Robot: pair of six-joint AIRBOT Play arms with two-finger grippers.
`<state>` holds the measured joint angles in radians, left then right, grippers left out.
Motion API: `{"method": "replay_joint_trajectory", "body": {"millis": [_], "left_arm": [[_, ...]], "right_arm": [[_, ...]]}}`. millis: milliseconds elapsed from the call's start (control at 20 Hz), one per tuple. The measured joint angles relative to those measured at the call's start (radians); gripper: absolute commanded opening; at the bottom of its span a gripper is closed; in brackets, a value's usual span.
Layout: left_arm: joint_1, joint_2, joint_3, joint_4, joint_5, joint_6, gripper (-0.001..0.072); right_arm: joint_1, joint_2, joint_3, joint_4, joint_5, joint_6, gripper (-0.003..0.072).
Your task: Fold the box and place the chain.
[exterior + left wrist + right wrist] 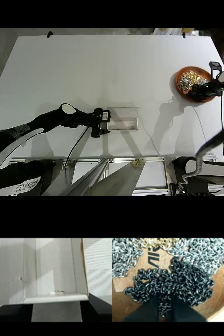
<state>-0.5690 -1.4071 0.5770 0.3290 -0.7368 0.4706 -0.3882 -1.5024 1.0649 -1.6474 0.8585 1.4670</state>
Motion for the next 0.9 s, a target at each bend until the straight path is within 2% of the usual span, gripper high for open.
{"method": "replay_joint_trajectory", "body": {"millis": [250, 700, 900], "left_arm": [[0.0, 0.0, 0.0, 0.0, 0.0, 0.0, 0.0326], [0.0, 0.0, 0.0, 0.0, 0.0, 0.0, 0.0326], [0.0, 0.0, 0.0, 0.0, 0.0, 0.0, 0.0326]], "right_arm": [[0.0, 0.028, 0.0, 0.005, 0.01, -0.001, 0.0021], [0.0, 0.27, 0.0, 0.03, 0.036, -0.04, 0.0022], [0.0, 0.29, 0.0, 0.044, 0.074, -0.126, 0.007]]}}
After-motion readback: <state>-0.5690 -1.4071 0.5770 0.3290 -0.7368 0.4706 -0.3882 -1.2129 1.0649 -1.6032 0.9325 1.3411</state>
